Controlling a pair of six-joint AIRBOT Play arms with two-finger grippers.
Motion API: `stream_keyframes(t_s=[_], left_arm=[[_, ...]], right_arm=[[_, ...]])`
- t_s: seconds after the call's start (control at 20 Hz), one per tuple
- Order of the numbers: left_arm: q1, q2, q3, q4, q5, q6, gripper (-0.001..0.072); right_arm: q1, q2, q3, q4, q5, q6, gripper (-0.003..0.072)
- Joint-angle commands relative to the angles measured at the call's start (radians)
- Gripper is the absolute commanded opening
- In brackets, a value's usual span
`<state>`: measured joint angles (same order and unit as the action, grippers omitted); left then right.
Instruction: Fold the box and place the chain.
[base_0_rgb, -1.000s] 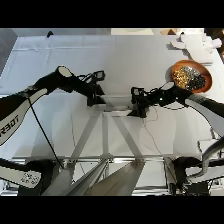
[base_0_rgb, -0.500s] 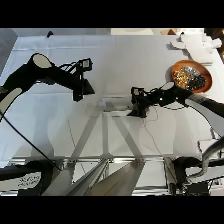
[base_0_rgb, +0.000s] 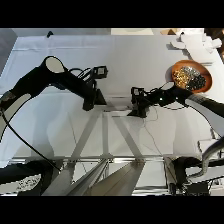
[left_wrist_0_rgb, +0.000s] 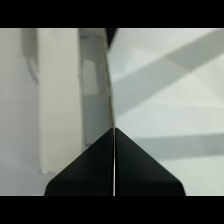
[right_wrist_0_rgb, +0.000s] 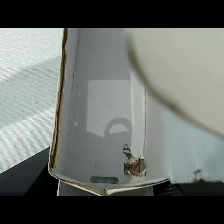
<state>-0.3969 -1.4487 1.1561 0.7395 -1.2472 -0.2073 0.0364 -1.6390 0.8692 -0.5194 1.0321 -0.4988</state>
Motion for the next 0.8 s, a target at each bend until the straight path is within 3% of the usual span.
stream_keyframes(t_s=[0.0, 0.1, 0.2, 0.45, 0.75], left_arm=[[-0.014, -0.018, -0.001, -0.045, 0.237, -0.043, 0.0008], [-0.014, -0.043, -0.001, -0.044, 0.336, -0.084, 0.0008], [-0.014, -0.091, -0.001, -0.043, 0.362, -0.089, 0.0008], [-0.014, -0.205, -0.001, -0.044, 0.360, -0.089, 0.0008], [0.008, -0.192, 0.000, -0.047, 0.303, -0.089, 0.0012]], right_arm=[[0.000, 0.000, 0.000, 0.000, 0.000, 0.000, 0.0398], [0.000, 0.000, 0.000, 0.000, 0.000, 0.000, 0.0398], [0.000, 0.000, 0.000, 0.000, 0.000, 0.000, 0.0398], [0.000, 0.000, 0.000, 0.000, 0.000, 0.000, 0.0398], [0.000, 0.000, 0.000, 0.000, 0.000, 0.000, 0.0398]])
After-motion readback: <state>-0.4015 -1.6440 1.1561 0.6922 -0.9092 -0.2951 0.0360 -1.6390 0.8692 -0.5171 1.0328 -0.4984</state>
